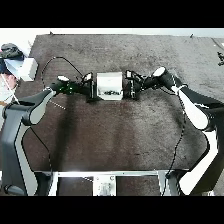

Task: Fold the box and place the chain.

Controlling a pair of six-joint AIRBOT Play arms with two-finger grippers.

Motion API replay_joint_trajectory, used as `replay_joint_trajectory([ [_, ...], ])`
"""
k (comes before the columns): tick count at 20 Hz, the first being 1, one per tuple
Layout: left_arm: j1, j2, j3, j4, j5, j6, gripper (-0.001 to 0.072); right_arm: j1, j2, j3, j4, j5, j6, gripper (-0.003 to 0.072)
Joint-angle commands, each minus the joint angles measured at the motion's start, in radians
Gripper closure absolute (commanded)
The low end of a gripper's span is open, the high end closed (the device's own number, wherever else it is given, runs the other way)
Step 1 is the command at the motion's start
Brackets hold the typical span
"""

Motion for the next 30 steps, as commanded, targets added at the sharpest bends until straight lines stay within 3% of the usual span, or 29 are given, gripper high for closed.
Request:
replay_joint_trajectory([
  [1, 0.0, 0.0, 0.001, 0.0, 0.0, 0.0, 0.0357, 0.003, -0.005, 0.0, 0.023, -0.004, -0.031, 0.0212],
  [6, 0.0, 0.0, 0.001, 0.0, 0.0, 0.0, 0.0357, 0.007, -0.024, 0.0, 0.022, 0.006, -0.062, 0.0225],
  [7, 0.0, 0.0, 0.001, 0.0, 0.0, 0.0, 0.0357, 0.007, -0.031, 0.0, 0.022, 0.011, -0.062, 0.0299],
  [10, 0.0, 0.0, 0.001, 0.0, 0.0, 0.0, 0.0357, 0.007, -0.034, 0.0, 0.007, 0.002, -0.062, 0.0386],
  [11, 0.0, 0.0, 0.001, 0.0, 0.0, 0.0, 0.0357, 0.007, -0.033, 0.0, 0.004, 0.005, -0.061, 0.0483],
  [13, 0.0, 0.0, 0.001, 0.0, 0.0, 0.0, 0.0357, 0.007, -0.03, 0.001, -0.017, 0.018, -0.061, 0.0523],
  [14, 0.0, 0.0, 0.001, 0.0, 0.0, 0.0, 0.0357, 0.006, -0.02, 0.002, -0.024, 0.03, -0.052, 0.064],
  [15, 0.0, 0.0, 0.001, 0.0, 0.0, 0.0, 0.0357, 0.006, -0.006, 0.002, -0.026, 0.045, -0.043, 0.0654],
  [20, 0.0, 0.0, 0.001, 0.0, 0.0, 0.0, 0.0357, 0.005, 0.106, 0.002, -0.033, 0.093, -0.031, 0.0655],
  [23, 0.0, 0.0, 0.001, 0.0, 0.0, 0.0, 0.0357, 0.012, 0.185, 0.002, 0.05, 0.115, -0.003, 0.0655],
  [28, 0.0, 0.0, 0.001, 0.0, 0.0, 0.0, 0.0357, 0.07, 0.242, 0.002, 0.18, -0.026, 0.083, 0.0646],
  [30, 0.0, 0.0, 0.001, 0.0, 0.0, 0.0, 0.0357, 0.105, 0.233, 0.001, 0.161, -0.094, 0.119, 0.0264],
])
